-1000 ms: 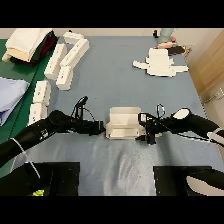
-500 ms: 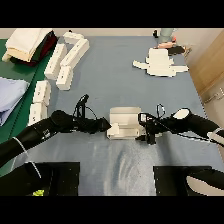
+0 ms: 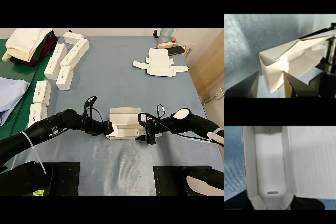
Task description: Fold the box.
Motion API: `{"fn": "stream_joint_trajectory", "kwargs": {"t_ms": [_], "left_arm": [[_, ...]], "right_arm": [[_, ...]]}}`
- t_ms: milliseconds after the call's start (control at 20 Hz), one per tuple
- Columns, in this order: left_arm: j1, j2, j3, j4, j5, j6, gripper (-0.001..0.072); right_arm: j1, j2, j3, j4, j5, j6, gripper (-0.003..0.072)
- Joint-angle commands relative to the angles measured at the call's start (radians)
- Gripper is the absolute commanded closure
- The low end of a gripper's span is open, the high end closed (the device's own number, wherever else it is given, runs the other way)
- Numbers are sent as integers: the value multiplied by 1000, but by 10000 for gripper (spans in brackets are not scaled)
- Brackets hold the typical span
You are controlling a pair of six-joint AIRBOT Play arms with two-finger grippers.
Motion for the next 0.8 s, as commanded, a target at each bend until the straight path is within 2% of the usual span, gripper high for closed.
{"fn": "stream_joint_trajectory", "kwargs": {"t_ms": [0, 150, 300, 550, 750], "left_arm": [[-84, -9, 65, 320, -23, -344, 308], [-122, -29, 114, 393, -60, -448, 307], [-156, -111, 182, 402, -119, -462, 307], [-204, -203, 302, 528, -211, -592, 307], [-229, -240, 371, 529, -269, -631, 307]], "right_arm": [[0, 0, 0, 0, 0, 0, 177], [0, 0, 0, 0, 0, 0, 177], [0, 0, 0, 0, 0, 0, 177], [0, 0, 0, 0, 0, 0, 177], [0, 0, 0, 0, 0, 0, 177]]}}
